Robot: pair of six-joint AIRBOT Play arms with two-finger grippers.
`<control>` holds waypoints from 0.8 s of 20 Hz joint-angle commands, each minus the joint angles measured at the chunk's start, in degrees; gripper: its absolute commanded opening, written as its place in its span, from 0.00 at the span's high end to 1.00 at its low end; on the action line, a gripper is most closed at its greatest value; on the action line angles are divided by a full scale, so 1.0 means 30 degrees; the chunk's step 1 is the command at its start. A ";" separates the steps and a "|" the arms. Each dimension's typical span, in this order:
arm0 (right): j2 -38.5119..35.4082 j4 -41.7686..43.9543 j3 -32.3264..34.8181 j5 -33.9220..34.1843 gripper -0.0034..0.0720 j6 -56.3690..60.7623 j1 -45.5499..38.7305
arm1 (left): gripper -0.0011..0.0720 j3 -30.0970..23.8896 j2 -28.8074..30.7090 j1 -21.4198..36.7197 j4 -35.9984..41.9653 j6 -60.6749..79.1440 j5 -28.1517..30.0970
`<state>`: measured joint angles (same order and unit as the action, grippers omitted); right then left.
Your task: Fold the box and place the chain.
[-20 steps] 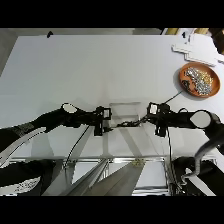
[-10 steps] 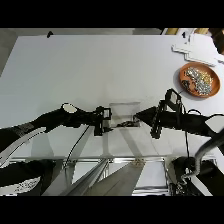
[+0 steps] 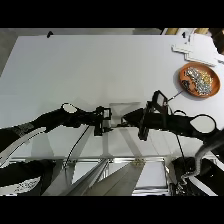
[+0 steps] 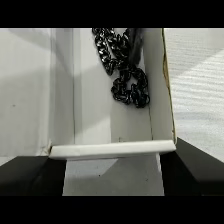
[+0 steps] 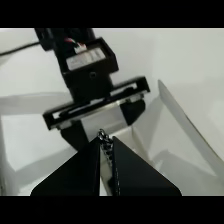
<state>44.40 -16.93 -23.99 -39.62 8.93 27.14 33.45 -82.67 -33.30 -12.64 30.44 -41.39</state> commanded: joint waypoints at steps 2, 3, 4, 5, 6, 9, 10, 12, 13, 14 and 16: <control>0.3169 0.0073 0.0007 0.2011 0.93 -0.0138 0.1093 | 0.97 0.0000 0.0007 0.0000 0.0000 0.0007 0.0007; 0.3650 0.0073 0.0007 0.2011 0.93 -0.0138 0.1093 | 0.97 0.0000 0.0007 0.0000 -0.0007 0.0007 0.0007; 0.4087 0.0073 0.0007 0.2011 0.92 -0.0146 0.1093 | 0.97 0.0000 0.0007 0.0000 0.0000 0.0007 0.0007; 0.4459 0.0066 0.0007 0.2018 0.81 -0.0146 0.1093 | 0.97 0.0000 0.0007 0.0000 0.0000 0.0007 0.0007; 0.4663 0.0073 0.0000 0.2025 0.69 -0.0146 0.1093 | 0.97 0.0000 0.0000 0.0000 0.0000 0.0007 0.0007; 0.4677 0.0058 -0.0124 0.2091 0.64 -0.0153 0.1071 | 0.97 0.0000 0.0007 0.0000 -0.0007 0.0007 0.0007; 0.4626 0.0036 -0.0313 0.1821 0.64 -0.0153 0.0925 | 0.97 0.0000 0.0007 0.0000 -0.0007 0.0007 0.0007; 0.4153 -0.0984 -0.0947 0.0503 0.64 -0.0138 -0.0015 | 0.97 0.0000 0.0007 0.0000 0.0000 0.0007 0.0007; 0.3687 -0.2397 -0.1362 -0.0488 0.66 -0.0131 -0.0816 | 0.97 0.0000 0.0007 0.0000 -0.0007 0.0007 0.0000; 0.3147 -0.3891 -0.1661 -0.1413 0.72 -0.0131 -0.1698 | 0.97 0.0000 0.0007 0.0000 0.0000 0.0007 0.0007; 0.1836 -0.6929 -0.1778 -0.2463 0.80 -0.0146 -0.3767 | 0.97 0.0000 0.0007 0.0000 0.0000 0.0007 0.0007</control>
<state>53.60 -26.33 -27.99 -41.43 8.47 22.04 33.45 -82.67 -33.30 -12.64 30.44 -41.39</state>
